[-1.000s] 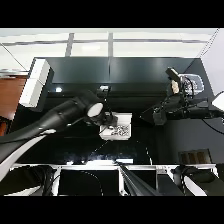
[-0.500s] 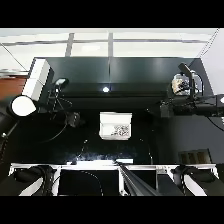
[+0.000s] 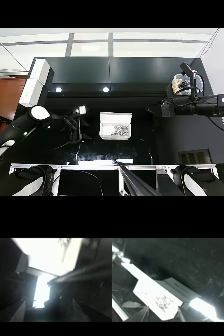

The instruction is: Fold the box and place the chain.

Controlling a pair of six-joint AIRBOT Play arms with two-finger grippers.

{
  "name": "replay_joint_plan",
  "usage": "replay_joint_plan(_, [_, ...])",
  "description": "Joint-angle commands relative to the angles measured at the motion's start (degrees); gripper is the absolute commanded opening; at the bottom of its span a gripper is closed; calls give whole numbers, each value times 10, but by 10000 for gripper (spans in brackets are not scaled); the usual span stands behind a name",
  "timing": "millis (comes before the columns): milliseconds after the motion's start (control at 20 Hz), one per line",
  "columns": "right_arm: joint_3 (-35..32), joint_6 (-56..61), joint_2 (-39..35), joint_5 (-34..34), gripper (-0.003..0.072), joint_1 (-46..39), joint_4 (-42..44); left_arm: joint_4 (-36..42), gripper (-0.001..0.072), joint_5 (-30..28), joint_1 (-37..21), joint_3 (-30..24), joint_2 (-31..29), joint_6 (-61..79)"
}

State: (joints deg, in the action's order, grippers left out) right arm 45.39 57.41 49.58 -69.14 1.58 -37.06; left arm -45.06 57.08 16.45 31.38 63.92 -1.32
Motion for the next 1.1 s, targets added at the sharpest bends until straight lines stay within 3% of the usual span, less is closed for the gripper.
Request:
replay_joint_plan(0, [1, -1, 0, -1, 432, 0, 0, -17, 709, -18, 21, 35, 65, 123])
replay_joint_plan(250, [1, -2, 0, 0, 432, 1, 0, 110, 709, -8, 26, 42, 105, 189])
replay_joint_plan(450, [1, -4, 0, -1, 432, 1, 0, 111, 709, -22, 59, 42, 121, 194])
replay_joint_plan(1050, [1, -4, 0, -1, 432, 1, 0, 123, 707, -49, 59, 43, 122, 191])
